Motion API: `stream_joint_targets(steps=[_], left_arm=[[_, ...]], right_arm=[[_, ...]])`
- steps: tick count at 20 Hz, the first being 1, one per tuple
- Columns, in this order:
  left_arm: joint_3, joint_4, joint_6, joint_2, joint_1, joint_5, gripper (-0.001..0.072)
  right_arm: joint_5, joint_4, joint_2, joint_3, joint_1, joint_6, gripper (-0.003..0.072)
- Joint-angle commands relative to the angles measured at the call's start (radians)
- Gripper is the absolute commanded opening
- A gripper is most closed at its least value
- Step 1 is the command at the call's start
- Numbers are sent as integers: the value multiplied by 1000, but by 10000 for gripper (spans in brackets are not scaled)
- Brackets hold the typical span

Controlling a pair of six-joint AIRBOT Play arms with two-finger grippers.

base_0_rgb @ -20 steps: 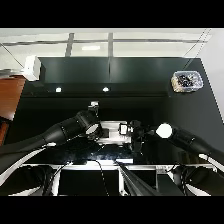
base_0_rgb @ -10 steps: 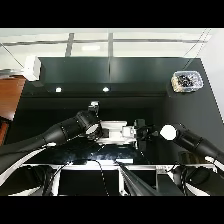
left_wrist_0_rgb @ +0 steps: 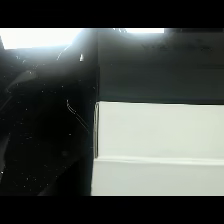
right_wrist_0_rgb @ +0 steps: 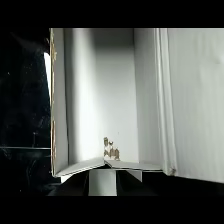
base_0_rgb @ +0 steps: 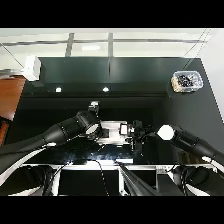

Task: Fold the box and place the chain.

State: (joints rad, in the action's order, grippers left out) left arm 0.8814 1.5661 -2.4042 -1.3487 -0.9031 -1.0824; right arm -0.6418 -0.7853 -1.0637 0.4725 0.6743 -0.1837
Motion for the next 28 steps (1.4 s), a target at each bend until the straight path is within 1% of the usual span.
stream_joint_targets(steps=[1,6,8,9,10,11,12,13,14,15,16,17,19,20,21,23,26,28], left_arm=[[-1,0,-1,-1,0,0,31],[-1,-3,-1,-1,0,0,32],[-1,-3,-1,-1,0,0,32],[-1,-3,-1,-1,0,0,32],[-1,-3,-1,-1,0,0,32],[-1,-3,-1,-1,0,0,31],[-1,-3,-1,-1,0,0,32],[-1,-3,-1,-1,0,0,32],[-1,-3,-1,-1,0,0,32],[-1,-3,-1,-1,0,0,32],[-1,-3,-1,-1,0,0,32],[-1,-3,-1,-1,0,0,32],[-1,-3,-1,-1,0,0,32],[-1,-4,-1,-1,0,-2,32],[-1,-4,-1,-1,0,-2,32],[-1,-3,-1,-1,0,-3,32],[-1,-3,-1,-1,0,-2,32],[-1,-3,-1,-1,0,-2,32]], right_arm=[[23,39,-1,1,7,-40,97],[24,164,-50,1,9,-41,99],[39,168,-61,1,9,-42,102],[45,168,-61,1,9,-42,238],[46,168,-61,1,9,-42,275],[46,164,-61,1,9,-42,216],[45,164,-61,1,9,-42,189],[45,165,-61,1,9,-42,260],[56,164,-61,1,9,-42,361],[65,164,-61,1,9,-42,284],[71,164,-61,1,6,-42,141],[71,164,-59,1,1,-54,118],[46,142,-35,1,-32,-184,117],[8,111,-14,1,-58,-263,14],[-39,93,13,1,-93,-351,23],[-171,93,79,1,-195,-513,23],[-370,92,170,1,-395,-773,23],[-476,92,186,1,-545,-929,23]])
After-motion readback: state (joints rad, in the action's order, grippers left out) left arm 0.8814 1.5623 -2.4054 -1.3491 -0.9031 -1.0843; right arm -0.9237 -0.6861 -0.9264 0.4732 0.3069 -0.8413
